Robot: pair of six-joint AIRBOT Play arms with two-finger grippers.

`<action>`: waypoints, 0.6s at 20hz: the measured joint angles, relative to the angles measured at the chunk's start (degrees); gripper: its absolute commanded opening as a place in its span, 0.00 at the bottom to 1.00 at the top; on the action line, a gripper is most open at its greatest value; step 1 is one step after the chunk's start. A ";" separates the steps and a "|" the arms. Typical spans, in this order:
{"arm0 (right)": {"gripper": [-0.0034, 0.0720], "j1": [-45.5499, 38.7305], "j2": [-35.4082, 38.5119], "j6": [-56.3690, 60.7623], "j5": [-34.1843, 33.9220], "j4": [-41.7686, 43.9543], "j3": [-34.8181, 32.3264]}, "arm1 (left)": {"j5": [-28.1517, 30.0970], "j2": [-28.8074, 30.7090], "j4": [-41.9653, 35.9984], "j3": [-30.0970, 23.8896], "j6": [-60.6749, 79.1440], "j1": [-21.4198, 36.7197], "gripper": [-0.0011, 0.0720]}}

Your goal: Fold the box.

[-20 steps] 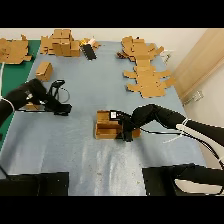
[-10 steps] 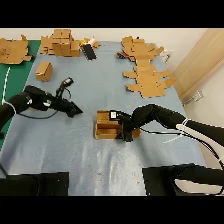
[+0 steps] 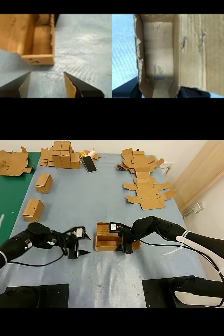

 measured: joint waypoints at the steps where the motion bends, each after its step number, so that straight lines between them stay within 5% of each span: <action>1: 0.71 0.00 0.00 0.00 0.04 0.00 0.00 | 1.53 -0.63 -0.83 -0.39 1.18 -1.36 0.97; 12: 0.71 -0.02 0.00 0.02 0.46 -0.11 0.00 | 13.97 -4.66 -7.61 0.70 0.24 -7.85 0.97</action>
